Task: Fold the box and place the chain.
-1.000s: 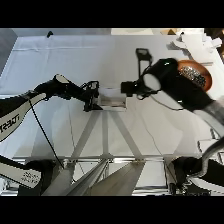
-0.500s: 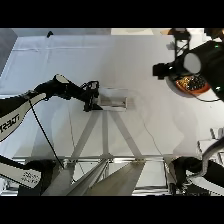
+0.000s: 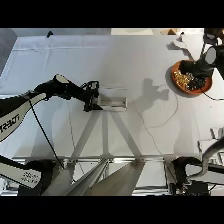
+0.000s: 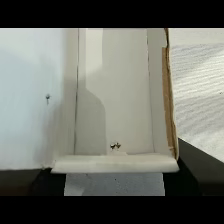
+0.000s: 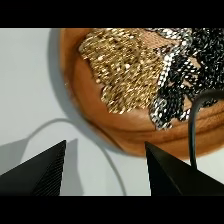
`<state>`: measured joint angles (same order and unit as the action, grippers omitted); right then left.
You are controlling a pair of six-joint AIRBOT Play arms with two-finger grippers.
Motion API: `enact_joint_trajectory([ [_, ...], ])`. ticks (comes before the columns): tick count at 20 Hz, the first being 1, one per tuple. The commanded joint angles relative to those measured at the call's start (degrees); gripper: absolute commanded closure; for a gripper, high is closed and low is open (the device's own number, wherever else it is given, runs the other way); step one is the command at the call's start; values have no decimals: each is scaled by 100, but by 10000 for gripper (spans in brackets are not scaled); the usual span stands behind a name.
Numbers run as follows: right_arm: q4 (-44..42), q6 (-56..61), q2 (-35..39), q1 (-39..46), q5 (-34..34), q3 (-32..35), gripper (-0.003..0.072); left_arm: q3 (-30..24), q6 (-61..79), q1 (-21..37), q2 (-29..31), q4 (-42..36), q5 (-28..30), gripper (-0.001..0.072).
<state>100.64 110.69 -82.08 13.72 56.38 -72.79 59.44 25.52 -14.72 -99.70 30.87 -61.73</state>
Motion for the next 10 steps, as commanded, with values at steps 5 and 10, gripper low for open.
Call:
enact_joint_trajectory([
  [5,-214,-319,-1856,426,-205,-1215,141,-2,2,0,0,0,2,499],
  [10,-216,-249,-2577,461,-186,-1510,141,-2,2,-2,0,0,2,499],
])
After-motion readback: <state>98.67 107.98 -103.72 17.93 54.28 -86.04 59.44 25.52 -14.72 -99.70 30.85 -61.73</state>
